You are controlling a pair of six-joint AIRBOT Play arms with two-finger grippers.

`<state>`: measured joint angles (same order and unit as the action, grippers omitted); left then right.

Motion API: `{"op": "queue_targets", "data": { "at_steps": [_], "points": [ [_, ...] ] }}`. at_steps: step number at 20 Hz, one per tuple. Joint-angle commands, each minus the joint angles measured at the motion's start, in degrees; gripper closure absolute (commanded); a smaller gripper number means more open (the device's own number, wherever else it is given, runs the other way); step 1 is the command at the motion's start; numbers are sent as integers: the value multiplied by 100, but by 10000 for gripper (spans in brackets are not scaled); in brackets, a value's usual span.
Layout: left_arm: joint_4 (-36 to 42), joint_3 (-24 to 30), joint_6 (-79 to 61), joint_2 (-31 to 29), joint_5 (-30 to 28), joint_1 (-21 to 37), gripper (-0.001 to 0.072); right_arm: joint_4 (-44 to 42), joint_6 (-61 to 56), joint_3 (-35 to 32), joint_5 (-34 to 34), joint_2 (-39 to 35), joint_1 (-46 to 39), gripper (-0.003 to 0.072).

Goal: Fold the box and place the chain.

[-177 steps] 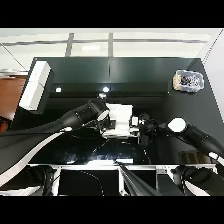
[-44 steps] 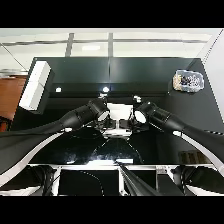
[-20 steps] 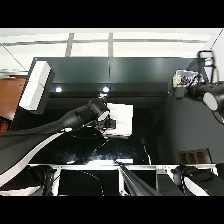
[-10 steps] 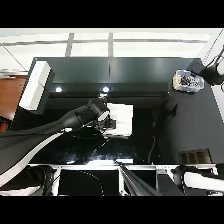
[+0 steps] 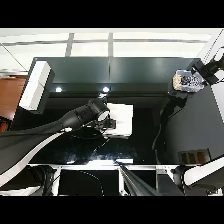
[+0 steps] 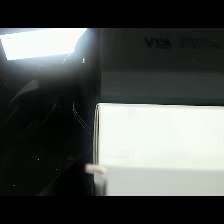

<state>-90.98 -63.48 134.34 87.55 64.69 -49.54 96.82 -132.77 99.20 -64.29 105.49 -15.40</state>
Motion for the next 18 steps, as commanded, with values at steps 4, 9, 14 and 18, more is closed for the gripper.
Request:
{"op": "queue_targets", "data": {
  "at_steps": [4,9,14,18],
  "points": [
    [13,2,2,4,-13,-2,679,-144,-356,116,293,356,-157,44],
    [13,2,2,4,-11,-2,679,-146,-354,116,435,599,-173,44],
    [13,2,2,4,4,-2,679,-479,111,144,597,671,-170,545],
    [11,2,2,4,-13,-2,679,-570,824,417,85,540,-175,645]
  ]
}}
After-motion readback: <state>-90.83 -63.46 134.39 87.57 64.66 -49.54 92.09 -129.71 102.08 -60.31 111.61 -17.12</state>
